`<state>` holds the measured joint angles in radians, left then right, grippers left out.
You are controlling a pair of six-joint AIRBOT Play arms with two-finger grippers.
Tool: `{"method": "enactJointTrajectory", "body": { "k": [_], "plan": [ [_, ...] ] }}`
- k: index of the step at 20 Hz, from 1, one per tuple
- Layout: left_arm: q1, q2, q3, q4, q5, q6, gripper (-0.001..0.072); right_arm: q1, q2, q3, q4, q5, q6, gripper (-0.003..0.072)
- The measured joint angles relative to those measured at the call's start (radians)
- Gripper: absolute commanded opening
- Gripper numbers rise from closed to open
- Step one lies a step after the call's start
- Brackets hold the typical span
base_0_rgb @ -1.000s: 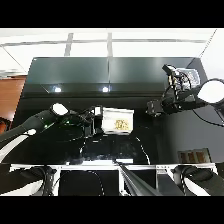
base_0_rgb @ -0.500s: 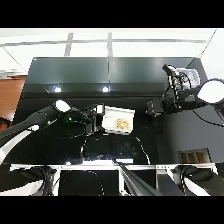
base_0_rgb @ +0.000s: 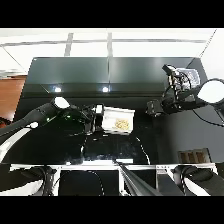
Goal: Fold the box and place the chain.
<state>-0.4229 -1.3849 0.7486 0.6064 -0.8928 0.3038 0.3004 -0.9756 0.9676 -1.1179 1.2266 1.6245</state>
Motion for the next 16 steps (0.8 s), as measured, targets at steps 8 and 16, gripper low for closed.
{"method": "enactJointTrajectory", "body": {
  "k": [8,16],
  "plan": [
    [-0.024,-0.003,0.008,-0.01,-0.008,-0.005,0.0707,0.0,0.0,0.0,0.002,0.0,0.003,0.0267],
    [-0.064,-0.037,0.008,-0.038,0.043,-0.018,0.0487,0.002,0.0,0.0,0.002,-0.033,0.003,0.0267]
  ]
}}
